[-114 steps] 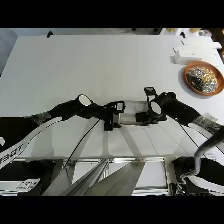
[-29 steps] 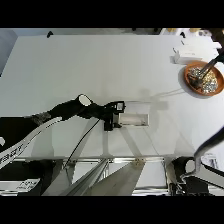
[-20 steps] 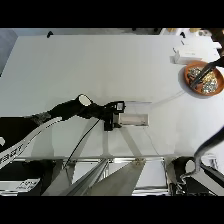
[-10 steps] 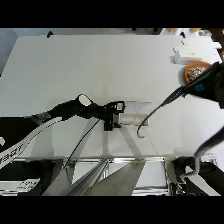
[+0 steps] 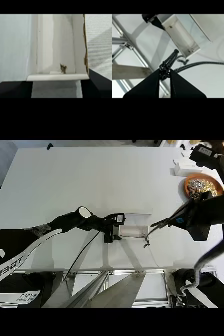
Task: Fold the box and place the chain.
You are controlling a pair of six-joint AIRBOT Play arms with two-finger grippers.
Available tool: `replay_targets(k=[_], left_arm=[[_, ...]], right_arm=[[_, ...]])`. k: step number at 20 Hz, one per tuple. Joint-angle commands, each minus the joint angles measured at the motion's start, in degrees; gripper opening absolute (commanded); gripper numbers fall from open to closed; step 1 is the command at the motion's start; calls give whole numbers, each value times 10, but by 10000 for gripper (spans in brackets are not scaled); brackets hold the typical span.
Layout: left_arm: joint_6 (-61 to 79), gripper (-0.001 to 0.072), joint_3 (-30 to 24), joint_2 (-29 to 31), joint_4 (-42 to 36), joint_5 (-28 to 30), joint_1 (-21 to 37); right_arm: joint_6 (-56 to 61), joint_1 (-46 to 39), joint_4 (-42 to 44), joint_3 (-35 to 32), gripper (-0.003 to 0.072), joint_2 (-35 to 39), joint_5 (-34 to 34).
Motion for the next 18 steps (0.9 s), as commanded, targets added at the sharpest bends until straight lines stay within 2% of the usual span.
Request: replay_targets(k=[1,6,10,12,15,18], left_arm=[[0,276,0,0,0,0,1],[0,276,0,0,0,0,1],[0,276,0,0,0,0,1],[0,276,0,0,0,0,1],[0,276,0,0,0,0,1],[0,276,0,0,0,0,1]], right_arm=[[1,3,11,-30,17,3,-25],[-11,3,12,-124,17,3,-126],[-47,4,21,-228,17,-1,-244],[-53,4,28,-265,17,-11,-268],[-70,27,28,-307,17,-30,-315],[-70,63,16,-317,18,-60,-362]])
